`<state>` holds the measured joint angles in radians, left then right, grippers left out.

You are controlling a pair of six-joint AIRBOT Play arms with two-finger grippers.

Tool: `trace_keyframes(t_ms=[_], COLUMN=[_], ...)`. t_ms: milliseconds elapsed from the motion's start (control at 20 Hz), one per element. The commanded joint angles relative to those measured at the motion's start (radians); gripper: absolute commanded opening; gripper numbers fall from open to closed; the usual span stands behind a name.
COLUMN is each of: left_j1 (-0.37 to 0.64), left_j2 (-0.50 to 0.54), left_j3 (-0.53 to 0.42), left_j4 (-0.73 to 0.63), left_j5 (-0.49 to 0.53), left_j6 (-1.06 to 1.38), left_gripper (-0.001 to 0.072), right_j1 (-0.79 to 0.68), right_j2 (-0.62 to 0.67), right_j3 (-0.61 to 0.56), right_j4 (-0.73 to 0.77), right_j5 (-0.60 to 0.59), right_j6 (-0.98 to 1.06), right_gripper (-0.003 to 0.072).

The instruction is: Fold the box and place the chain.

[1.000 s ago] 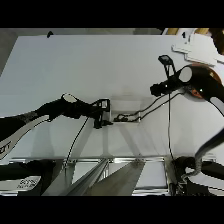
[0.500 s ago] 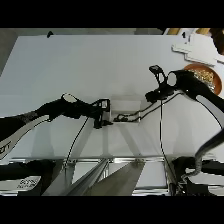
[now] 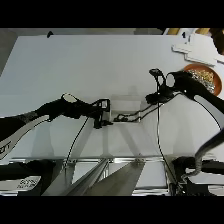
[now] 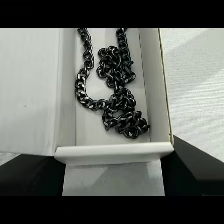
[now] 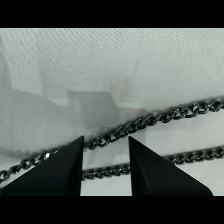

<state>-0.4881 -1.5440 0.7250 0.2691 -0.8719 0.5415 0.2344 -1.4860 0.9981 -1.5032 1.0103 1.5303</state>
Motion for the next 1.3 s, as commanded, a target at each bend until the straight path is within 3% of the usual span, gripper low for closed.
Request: trace_keyframes(t_ms=[0,200,300,750,1050,1250], left_j1=[0.0,0.0,0.0,0.0,0.0,0.0], left_j2=[0.0,0.0,0.0,0.0,0.0,0.0], left_j3=[0.0,0.0,0.0,0.0,0.0,0.0], left_j4=[0.0,0.0,0.0,0.0,0.0,0.0], left_j5=[0.0,0.0,0.0,0.0,0.0,0.0], left_j6=[0.0,0.0,0.0,0.0,0.0,0.0], left_gripper=[0.0082,0.0082,0.0082,0.0082,0.0082,0.0082], right_j1=[0.001,0.001,0.001,0.001,0.027,0.151], right_j2=[-0.003,-0.021,-0.021,0.234,0.411,0.481], right_j3=[-0.001,-0.001,-0.001,-0.001,-0.001,-0.001], right_j4=[-0.005,-0.005,-0.005,0.017,0.289,0.352], right_j5=[0.003,0.006,0.026,0.143,0.178,0.156], right_j6=[0.011,0.011,0.006,-0.029,-0.135,-0.144], right_gripper=[0.0258,0.0213,0.002,0.002,0.002,0.002])
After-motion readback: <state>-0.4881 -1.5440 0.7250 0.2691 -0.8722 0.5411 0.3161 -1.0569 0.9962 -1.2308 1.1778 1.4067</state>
